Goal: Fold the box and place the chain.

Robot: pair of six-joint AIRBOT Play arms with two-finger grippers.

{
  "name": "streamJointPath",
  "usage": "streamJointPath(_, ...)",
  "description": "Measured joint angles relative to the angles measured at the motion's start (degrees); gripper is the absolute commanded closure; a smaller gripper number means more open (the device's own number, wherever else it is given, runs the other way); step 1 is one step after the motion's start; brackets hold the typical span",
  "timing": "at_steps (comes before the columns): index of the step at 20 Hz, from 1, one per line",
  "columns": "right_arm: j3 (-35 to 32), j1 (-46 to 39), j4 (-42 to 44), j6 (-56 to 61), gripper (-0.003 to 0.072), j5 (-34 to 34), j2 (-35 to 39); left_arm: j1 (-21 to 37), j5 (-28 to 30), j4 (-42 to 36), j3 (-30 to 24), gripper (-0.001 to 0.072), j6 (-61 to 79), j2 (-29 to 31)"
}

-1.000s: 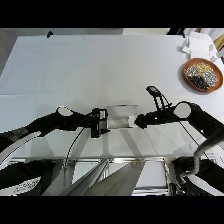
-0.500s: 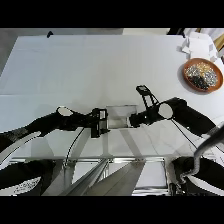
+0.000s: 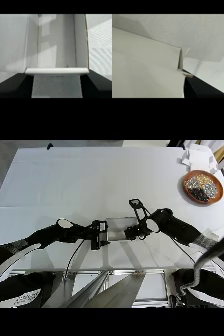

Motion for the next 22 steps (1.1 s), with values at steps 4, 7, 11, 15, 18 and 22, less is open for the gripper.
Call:
streamJointPath(4,0.2,0.7,-2.9,1.8,0.0445,0.9,-1.1,0.0,0.0,0.0,0.0,0.0440,0.0,0.0)
streamJointPath(7,0.3,0.9,-3.8,2.5,0.0569,1.0,-1.4,0.0,0.0,0.0,0.0,0.0440,-0.1,0.0)
streamJointPath(11,0.3,0.9,-4.4,3.0,0.0671,0.7,-1.5,0.0,0.1,-0.4,0.0,0.0440,-0.3,0.0)
streamJointPath(15,0.3,1.1,-5.0,2.4,0.0506,0.2,-1.5,0.0,0.1,0.1,0.0,0.0440,0.1,0.0)
streamJointPath(18,0.3,1.7,-5.0,2.8,0.0506,-1.3,-1.8,0.0,0.0,0.2,0.0,0.0440,0.1,0.0)
streamJointPath(22,0.3,2.1,-5.0,3.8,0.0506,-2.0,-2.9,0.0,0.0,0.1,0.0,0.0440,0.1,0.0)
